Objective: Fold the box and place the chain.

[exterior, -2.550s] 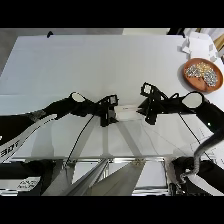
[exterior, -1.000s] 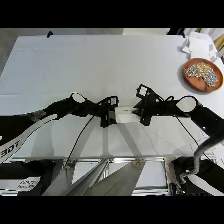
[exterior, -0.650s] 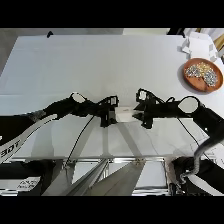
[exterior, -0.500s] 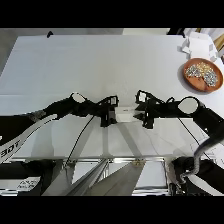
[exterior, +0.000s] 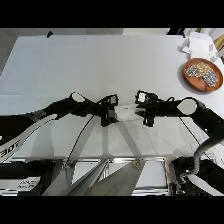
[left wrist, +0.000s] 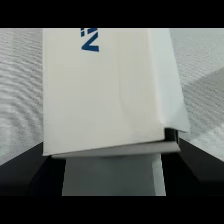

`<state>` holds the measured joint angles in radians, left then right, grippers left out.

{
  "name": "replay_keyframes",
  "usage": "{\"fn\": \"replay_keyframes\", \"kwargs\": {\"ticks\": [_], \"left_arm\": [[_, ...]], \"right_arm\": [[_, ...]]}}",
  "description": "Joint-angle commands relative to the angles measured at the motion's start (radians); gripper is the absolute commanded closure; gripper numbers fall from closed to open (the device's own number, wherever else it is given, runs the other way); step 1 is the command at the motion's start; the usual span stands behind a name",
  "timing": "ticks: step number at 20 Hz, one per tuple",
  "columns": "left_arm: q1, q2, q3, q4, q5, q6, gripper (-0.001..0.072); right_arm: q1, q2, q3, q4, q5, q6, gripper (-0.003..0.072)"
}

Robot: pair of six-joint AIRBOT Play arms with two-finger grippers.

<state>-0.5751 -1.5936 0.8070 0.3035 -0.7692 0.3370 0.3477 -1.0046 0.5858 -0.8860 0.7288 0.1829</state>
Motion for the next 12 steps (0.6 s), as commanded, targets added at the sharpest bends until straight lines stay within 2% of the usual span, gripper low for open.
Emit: {"fn": "replay_keyframes", "kwargs": {"ticks": [1, 12], "left_arm": [[0.0, 0.0, 0.0, 0.004, -0.006, 0.003, 0.0624], [0.0, 0.0, 0.0, 0.003, -0.006, 0.003, 0.0624]], "right_arm": [[0.002, 0.001, 0.0, 0.011, -0.012, 0.002, 0.0469], [0.002, 0.027, 0.0, 0.03, -0.022, 0.0, 0.0489]]}}
